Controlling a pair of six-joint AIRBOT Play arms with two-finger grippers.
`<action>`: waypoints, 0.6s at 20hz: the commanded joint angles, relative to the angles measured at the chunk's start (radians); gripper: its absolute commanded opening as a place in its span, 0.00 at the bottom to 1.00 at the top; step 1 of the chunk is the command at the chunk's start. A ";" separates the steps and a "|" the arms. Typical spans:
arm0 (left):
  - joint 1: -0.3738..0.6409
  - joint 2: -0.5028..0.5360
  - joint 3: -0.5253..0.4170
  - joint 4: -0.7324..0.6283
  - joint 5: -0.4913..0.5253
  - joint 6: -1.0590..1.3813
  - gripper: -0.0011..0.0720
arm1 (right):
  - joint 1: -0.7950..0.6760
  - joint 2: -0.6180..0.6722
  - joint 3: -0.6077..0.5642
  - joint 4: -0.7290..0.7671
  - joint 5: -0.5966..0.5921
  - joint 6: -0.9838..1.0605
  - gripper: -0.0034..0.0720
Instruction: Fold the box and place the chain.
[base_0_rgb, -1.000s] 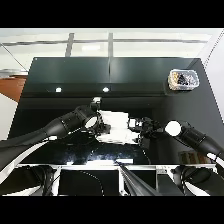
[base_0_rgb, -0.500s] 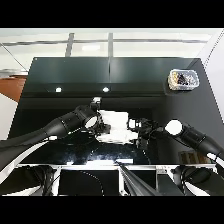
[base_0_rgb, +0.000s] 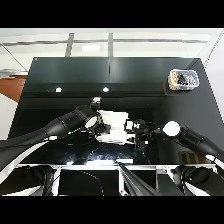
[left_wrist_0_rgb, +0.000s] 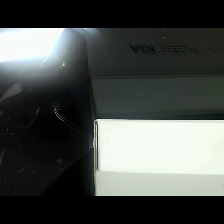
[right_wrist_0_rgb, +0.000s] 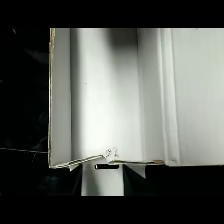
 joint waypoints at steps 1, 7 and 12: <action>0.001 0.000 0.000 0.000 -0.001 0.000 0.06 | 0.004 -0.010 0.001 0.061 -0.028 0.011 0.32; 0.000 0.000 0.000 0.000 -0.001 0.000 0.06 | 0.027 -0.037 0.001 0.133 -0.072 0.012 0.32; 0.000 0.000 0.000 0.000 -0.001 0.000 0.06 | 0.035 -0.053 0.001 0.132 -0.091 0.012 0.32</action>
